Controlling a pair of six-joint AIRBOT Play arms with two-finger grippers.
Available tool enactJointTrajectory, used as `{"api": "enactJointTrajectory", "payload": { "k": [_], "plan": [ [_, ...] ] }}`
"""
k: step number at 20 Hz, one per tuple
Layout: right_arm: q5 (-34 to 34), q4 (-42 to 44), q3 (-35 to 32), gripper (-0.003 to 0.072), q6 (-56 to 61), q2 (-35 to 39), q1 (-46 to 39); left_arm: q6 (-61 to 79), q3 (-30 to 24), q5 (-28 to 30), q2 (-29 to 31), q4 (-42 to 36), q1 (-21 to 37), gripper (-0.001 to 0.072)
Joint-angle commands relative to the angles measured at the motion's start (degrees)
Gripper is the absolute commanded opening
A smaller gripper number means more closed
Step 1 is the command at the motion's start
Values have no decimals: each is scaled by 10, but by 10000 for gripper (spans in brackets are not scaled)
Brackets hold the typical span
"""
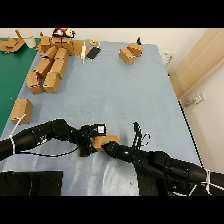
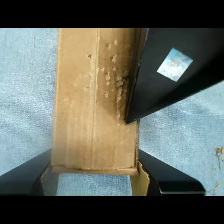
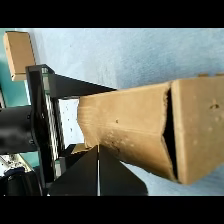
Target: Fold the box.
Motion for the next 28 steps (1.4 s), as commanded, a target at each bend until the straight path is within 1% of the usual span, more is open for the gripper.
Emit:
{"api": "enactJointTrajectory", "payload": {
  "k": [1, 9, 11, 13, 14, 16, 20, 21, 22, 23, 26, 28],
  "plan": [
    [-6, -4, -1, 4, 0, -2, 1, 0, 0, 0, 0, 0, 0, 524],
    [-11, -13, -1, 4, 0, 0, 1, 0, 0, 0, 0, 0, 0, 523],
    [-11, -30, 3, 4, 0, 20, 1, 0, 0, 0, 0, 0, 0, 523],
    [-37, -68, 10, 3, 0, 55, -3, 0, 0, 0, 0, 0, 0, 523],
    [-74, -93, 16, 3, 0, 71, -16, 0, 0, 0, 0, 0, 0, 524],
    [-192, -165, 43, 4, 0, 99, -45, 0, 0, 0, 0, 0, 0, 523],
    [-573, -349, 171, 5, -26, 132, -86, 0, 0, 0, 0, 0, 0, 523],
    [-655, -381, 202, 5, -40, 131, -100, 0, 0, 0, 0, 0, 0, 524],
    [-705, -399, 223, 6, -52, 130, -116, 0, 0, 0, 0, 0, 0, 523],
    [-731, -406, 237, 5, -65, 127, -139, 0, 0, 0, 0, 0, 0, 523],
    [-766, -392, 247, 5, -111, 97, -216, 0, 0, 0, 0, 0, 0, 524],
    [-785, -376, 248, 5, -197, 52, -263, 0, 0, 0, 0, 0, 0, 524]
  ]
}}
